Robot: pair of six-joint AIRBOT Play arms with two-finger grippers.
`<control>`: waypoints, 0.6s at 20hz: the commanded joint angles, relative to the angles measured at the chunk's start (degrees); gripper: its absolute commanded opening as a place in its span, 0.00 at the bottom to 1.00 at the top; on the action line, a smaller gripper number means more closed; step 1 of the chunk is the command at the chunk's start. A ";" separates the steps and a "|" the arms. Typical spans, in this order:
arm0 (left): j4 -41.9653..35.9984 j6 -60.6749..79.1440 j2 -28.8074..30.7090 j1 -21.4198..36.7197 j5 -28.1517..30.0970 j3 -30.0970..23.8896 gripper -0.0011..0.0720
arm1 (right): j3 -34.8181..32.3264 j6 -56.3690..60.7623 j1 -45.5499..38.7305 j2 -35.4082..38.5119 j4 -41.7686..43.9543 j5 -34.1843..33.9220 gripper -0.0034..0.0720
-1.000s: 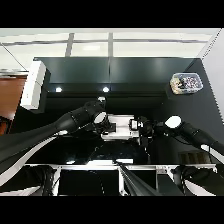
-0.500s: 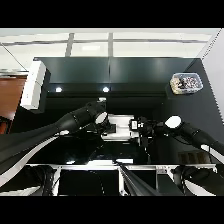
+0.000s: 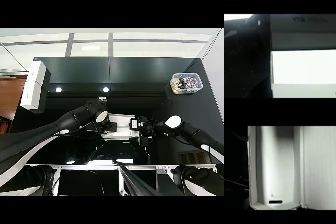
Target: Fold the box and place the chain.
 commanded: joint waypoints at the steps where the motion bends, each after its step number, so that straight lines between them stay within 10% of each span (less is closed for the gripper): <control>1: 0.35 0.24 0.00 0.04 0.00 0.11 0.05 | 0.04 -0.17 0.04 0.00 -0.07 0.07 0.23; 3: 1.07 0.24 0.02 0.02 -0.02 0.13 0.05 | 0.04 0.42 0.02 0.02 -0.26 -0.37 0.38; 4: 1.38 0.24 0.02 0.02 -0.02 0.13 0.05 | 0.04 1.42 0.02 0.31 -0.26 -0.90 0.83; 5: 1.49 0.24 0.02 0.15 -0.02 0.13 0.05 | 0.07 2.21 0.00 0.92 -0.33 -0.98 0.94; 12: 1.53 0.61 0.02 0.85 0.00 0.13 0.05 | 0.07 8.07 -0.13 6.69 -12.61 1.53 0.94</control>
